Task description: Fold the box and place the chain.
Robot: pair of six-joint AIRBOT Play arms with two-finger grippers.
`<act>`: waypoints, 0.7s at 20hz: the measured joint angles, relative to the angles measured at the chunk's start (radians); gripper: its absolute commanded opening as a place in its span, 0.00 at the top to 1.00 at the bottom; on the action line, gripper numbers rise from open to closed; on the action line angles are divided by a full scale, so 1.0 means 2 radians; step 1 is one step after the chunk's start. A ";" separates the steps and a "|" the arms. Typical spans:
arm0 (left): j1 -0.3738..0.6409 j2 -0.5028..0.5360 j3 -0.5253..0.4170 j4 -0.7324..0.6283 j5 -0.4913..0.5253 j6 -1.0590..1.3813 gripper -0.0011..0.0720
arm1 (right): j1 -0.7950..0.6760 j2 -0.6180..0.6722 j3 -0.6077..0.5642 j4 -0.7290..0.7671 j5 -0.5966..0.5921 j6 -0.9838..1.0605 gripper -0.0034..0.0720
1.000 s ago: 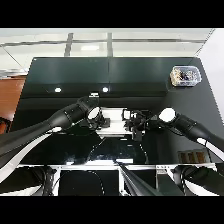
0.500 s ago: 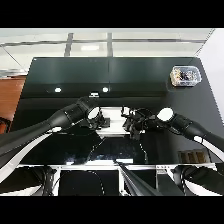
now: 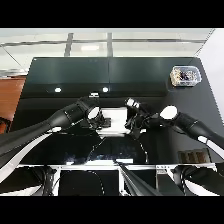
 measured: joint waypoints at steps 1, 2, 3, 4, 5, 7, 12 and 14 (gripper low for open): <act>0.000 0.000 0.000 0.000 0.000 0.000 0.95 | -0.016 0.013 0.006 -0.018 0.019 0.044 0.94; 0.000 0.000 0.000 0.000 0.000 0.000 0.95 | -0.038 0.029 0.013 -0.037 0.044 0.092 0.94; 0.000 0.000 0.000 0.000 0.000 0.000 0.95 | -0.064 0.044 0.019 -0.055 0.066 0.133 0.94; 0.000 0.000 0.000 0.000 0.000 0.000 0.95 | -0.096 0.061 0.023 -0.070 0.085 0.172 0.94; 0.000 0.000 0.000 0.000 -0.001 0.000 0.95 | -0.132 0.075 0.024 -0.081 0.100 0.207 0.94; 0.000 0.000 0.000 0.001 -0.001 0.001 0.95 | -0.199 0.093 0.020 -0.095 0.110 0.267 0.94; 0.000 0.000 0.000 0.001 -0.001 0.001 0.95 | -0.283 0.088 -0.046 -0.083 0.093 0.392 0.94; 0.000 0.000 0.000 0.001 -0.001 0.001 0.95 | -0.275 0.069 -0.071 -0.063 0.102 0.401 0.94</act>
